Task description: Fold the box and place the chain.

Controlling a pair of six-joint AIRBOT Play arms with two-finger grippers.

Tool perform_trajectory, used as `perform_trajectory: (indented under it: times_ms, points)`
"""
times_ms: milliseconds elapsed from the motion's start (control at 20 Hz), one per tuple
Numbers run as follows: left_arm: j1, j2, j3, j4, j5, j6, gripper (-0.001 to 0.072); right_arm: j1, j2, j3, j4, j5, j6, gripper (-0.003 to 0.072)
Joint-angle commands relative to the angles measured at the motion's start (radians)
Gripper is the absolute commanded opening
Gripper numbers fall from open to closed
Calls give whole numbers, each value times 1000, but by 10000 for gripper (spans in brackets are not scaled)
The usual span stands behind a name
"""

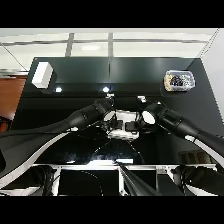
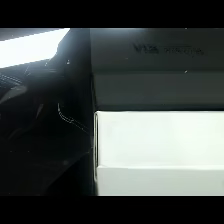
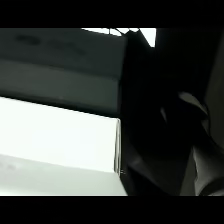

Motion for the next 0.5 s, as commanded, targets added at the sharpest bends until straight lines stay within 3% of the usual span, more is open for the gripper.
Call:
perform_trajectory:
  times_ms: [0, 450]
  points:
    - [0, -1, 0, 0, -3, 0, 26, 19, -30, 10, -25, 23, 75, 236]
    - [0, -1, 0, 0, -1, 0, 26, 19, -56, 10, -26, 8, 109, 236]
